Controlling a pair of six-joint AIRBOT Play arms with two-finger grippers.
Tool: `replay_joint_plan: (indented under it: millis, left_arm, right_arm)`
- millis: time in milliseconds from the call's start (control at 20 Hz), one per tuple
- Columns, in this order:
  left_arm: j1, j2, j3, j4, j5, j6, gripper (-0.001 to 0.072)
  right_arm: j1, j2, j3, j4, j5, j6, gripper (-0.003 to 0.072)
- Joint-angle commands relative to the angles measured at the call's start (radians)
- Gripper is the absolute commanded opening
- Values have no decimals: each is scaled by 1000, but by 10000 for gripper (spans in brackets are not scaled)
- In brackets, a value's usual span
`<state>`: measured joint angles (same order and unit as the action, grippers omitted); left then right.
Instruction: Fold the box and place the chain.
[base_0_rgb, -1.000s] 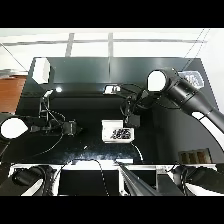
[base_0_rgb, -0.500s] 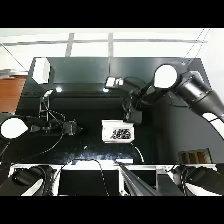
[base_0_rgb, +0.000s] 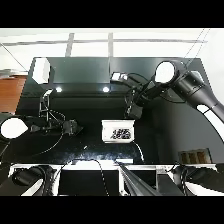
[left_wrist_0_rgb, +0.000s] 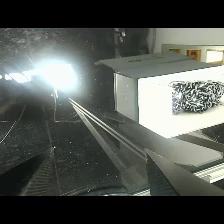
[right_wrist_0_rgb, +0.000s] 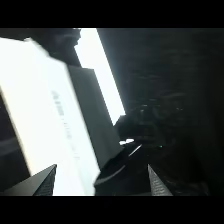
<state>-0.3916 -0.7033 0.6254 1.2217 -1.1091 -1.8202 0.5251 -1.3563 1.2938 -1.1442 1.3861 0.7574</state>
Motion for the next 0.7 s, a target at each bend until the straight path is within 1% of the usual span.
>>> replay_joint_plan:
  millis: [0, 400, 650]
  left_arm:
    - [1, 0, 0, -1, -2, 0, 646]
    - [1, 0, 0, -1, -5, 0, 646]
    - [1, 0, 0, 0, -26, 0, 646]
  right_arm:
    - [25, -7, -25, 32, 43, -56, 699]
    - [64, -7, -89, 18, 73, -34, 702]
    - [101, -3, -91, 6, 89, -27, 702]
